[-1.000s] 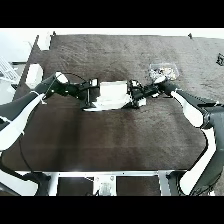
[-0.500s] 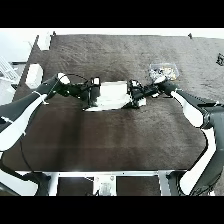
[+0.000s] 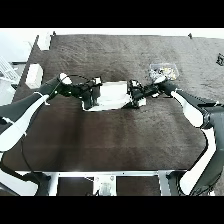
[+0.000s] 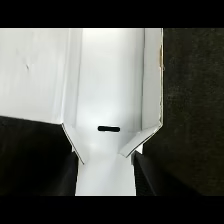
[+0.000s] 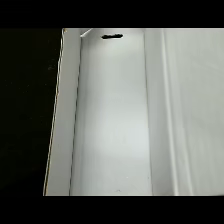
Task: Fold the box and place the chain.
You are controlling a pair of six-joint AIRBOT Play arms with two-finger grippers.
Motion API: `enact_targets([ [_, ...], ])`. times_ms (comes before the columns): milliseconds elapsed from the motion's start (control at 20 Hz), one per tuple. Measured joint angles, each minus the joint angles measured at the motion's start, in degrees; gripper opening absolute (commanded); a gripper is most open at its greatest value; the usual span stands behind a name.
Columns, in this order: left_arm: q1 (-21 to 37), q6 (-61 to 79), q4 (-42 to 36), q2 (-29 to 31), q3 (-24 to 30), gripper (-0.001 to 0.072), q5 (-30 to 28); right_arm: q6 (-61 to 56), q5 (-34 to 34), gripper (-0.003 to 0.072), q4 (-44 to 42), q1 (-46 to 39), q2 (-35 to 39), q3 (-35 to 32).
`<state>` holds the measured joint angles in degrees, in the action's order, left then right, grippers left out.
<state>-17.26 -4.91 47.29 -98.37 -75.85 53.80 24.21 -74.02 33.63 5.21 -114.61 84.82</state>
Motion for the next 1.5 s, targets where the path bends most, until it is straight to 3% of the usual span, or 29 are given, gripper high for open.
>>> enact_targets([
  [100, -0.13, -0.24, -0.11, 0.02, 0.00, 0.0297, 0.00, 0.00, 0.02, 0.0592, -0.02, 0.00, 0.00, 0.00],
  [900, -0.20, 5.35, -7.32, -3.52, 0.76, 0.0293, -2.62, 0.00, 0.02, 0.0592, 0.02, -0.02, 0.00, 0.00],
  [950, -0.22, 6.14, -7.82, -3.72, 0.76, 0.0216, -3.23, -0.02, 0.04, 0.0592, 0.00, -0.04, 0.00, 0.00],
  [1000, -0.20, 7.04, -8.50, -3.85, 0.74, 0.0210, -3.93, 0.00, 0.04, 0.0593, -0.02, -0.07, 0.00, 0.00],
  [1500, -0.20, 16.52, -13.33, -4.37, 0.74, 0.0249, -7.08, -0.07, 0.22, 0.0592, -0.13, -0.09, 0.00, 0.02],
])
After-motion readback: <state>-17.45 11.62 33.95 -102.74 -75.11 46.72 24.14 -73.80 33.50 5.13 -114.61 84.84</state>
